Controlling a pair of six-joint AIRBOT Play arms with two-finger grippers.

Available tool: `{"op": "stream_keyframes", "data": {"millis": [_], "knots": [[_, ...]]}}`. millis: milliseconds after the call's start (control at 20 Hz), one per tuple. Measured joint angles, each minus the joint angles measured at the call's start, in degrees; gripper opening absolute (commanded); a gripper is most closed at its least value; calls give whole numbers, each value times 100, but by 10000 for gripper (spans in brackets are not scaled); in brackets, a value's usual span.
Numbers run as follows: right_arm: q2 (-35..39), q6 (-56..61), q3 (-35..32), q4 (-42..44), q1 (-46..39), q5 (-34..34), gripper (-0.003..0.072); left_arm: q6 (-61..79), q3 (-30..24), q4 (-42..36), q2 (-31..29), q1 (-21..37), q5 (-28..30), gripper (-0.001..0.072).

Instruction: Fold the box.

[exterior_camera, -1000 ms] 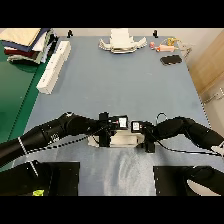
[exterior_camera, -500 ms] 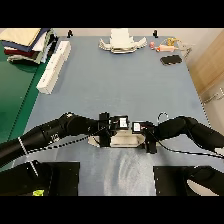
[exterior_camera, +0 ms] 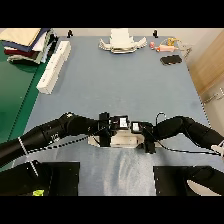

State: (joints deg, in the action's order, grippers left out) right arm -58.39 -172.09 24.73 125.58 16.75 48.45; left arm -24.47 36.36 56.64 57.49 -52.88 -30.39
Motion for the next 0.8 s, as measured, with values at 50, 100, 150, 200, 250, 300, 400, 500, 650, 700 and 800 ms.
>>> {"op": "stream_keyframes", "data": {"millis": [50, 100, 150, 200, 250, 300, 400, 500, 650, 700, 800], "knots": [[-11, 2, 2, -2, 0, 2, 462, 2, 0, 0, 0, 0, 0, 14], [-22, 7, 2, -2, 0, 4, 462, 2, 0, 0, 0, 2, 0, 15], [-28, 9, 2, -4, 0, 11, 462, 0, 0, -2, 0, 0, 0, 15], [-33, 11, 2, -7, 0, 48, 462, -2, 0, -2, 0, 2, 0, 16], [-37, 13, 2, -9, 0, 68, 462, -22, 0, -2, 0, 2, -2, 16], [-39, 13, 2, -9, 0, 96, 462, -42, 0, -4, 0, 2, -7, 17], [-44, 15, 2, -9, -2, 127, 462, -68, 2, -9, -2, 7, -42, 17], [-44, 20, -2, -4, -2, 151, 462, -85, 0, -11, -7, 7, -94, 116], [-46, 33, -2, -2, 0, 223, 462, -109, 0, 11, -2, 7, -321, 483], [-46, 15, -2, -4, 0, 243, 462, -109, 2, 7, -7, 7, -317, 483], [-48, 15, -4, -4, 0, 284, 462, -125, 4, 11, -15, 7, -396, 484]]}}
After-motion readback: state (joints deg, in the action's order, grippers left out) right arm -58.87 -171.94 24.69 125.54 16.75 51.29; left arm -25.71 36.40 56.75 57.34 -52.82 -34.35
